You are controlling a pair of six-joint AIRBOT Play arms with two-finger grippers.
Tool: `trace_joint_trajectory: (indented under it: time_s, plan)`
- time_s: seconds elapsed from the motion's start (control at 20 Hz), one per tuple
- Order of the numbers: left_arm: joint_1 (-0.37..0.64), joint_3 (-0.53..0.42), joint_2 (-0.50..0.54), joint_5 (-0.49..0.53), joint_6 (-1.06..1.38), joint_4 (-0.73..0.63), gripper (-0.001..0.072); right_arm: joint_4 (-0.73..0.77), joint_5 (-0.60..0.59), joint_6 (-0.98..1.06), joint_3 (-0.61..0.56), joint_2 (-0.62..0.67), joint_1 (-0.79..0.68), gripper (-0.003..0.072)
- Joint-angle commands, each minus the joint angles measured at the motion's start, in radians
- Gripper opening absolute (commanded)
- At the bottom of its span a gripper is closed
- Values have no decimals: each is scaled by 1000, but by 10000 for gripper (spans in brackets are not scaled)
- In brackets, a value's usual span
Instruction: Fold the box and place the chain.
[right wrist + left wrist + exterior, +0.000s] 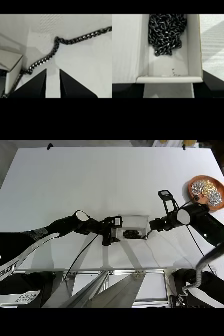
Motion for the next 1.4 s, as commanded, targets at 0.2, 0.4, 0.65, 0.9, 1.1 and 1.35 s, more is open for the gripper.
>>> trace_joint_trajectory:
  time_s: [0.2, 0.4, 0.65, 0.9, 1.1, 1.35]
  plan:
    - [0, 0, 1, 0, 0, 0, 314, 5, -129, 4, -20, -135, 1, 188]
    - [0, 0, 1, 0, 0, 0, 314, 5, -161, 4, -20, -148, 1, 184]
    - [0, 0, 1, 0, 0, 0, 314, -3, -126, 4, -20, -148, 0, 77]
    - [0, 0, 1, 0, 0, 0, 314, -14, -59, 3, -20, -148, 0, 18]
    - [0, 0, 1, 0, 0, 0, 314, -43, 11, -8, -20, -106, 31, 17]
    - [0, 0, 1, 0, 0, 0, 314, -48, 50, -6, -20, 61, 94, 17]
